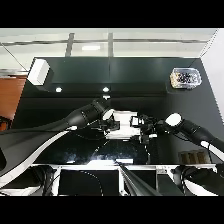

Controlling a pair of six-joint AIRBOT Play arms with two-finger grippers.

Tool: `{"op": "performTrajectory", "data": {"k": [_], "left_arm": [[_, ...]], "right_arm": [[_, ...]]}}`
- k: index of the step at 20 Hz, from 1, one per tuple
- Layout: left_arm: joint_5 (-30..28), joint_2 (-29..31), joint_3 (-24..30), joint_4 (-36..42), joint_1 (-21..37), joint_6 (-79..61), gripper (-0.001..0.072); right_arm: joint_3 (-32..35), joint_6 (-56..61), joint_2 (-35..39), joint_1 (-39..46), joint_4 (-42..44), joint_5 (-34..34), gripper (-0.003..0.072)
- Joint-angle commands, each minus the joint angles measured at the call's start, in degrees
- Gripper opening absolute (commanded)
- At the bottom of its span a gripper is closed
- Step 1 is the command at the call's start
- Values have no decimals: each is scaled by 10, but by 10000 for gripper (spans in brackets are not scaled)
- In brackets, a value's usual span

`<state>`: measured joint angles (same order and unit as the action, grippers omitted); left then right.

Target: Fold the box and place the chain.

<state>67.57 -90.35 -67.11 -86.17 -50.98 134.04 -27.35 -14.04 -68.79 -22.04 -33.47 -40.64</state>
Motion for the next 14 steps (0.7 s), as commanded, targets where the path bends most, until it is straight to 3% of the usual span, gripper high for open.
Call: {"op": "performTrajectory", "data": {"k": [1, 3, 4, 10, 11, 12, 13, 14], "left_arm": [[0, 0, -1, 1, 0, -1, 48], [0, 0, -6, -2, 0, 0, 290], [0, 0, -9, -4, 0, -1, 328], [1, 0, -11, -8, 0, 0, 327], [2, 0, -11, -8, 0, 2, 282], [2, 0, -11, -7, 0, 1, 77], [2, 0, -11, -5, -1, -1, 24], [2, 0, -11, -4, -2, -1, 24]], "right_arm": [[0, 0, 0, 0, 0, 0, 467], [0, 0, 0, 0, 0, 0, 467], [0, 0, 0, 0, 0, 0, 467], [0, 2, 0, 0, 0, 0, 467], [0, 2, 0, 0, 0, 0, 467], [0, 2, 0, 0, 0, 0, 467], [0, 1, 0, 0, 0, -1, 467], [0, 2, 0, 0, -1, -1, 467]]}}
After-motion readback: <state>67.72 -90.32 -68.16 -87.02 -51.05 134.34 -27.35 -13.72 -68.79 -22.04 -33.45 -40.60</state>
